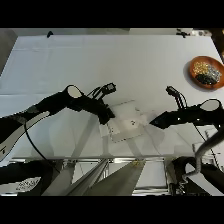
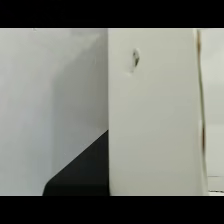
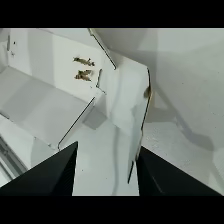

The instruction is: Fold the box and place the chain.

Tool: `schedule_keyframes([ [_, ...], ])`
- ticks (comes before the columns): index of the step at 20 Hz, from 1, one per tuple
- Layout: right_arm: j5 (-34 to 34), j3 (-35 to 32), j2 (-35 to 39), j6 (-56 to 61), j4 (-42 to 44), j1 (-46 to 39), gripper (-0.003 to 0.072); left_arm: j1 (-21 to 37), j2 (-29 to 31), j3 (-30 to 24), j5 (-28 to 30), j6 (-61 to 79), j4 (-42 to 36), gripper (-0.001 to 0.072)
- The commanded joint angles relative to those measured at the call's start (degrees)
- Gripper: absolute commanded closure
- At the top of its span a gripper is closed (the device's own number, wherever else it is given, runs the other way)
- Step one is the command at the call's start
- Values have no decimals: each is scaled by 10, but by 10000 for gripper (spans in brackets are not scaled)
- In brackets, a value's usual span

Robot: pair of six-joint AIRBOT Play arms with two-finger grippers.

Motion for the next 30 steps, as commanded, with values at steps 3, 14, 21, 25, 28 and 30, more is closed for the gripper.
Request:
schedule_keyframes([
  [3,50,13,31,1,24,0,248,0,80,0,3,155,17,703],
  [14,12,19,177,43,23,0,194,-44,70,0,57,166,110,705],
  [21,3,19,214,61,-19,0,195,-43,37,0,104,164,82,705],
  [25,2,19,214,61,-20,0,195,-43,16,0,110,151,57,705],
  [28,2,19,214,61,-29,0,195,-43,14,0,110,146,55,704],
  [30,2,19,214,61,-34,0,195,-43,14,0,113,131,55,703],
])
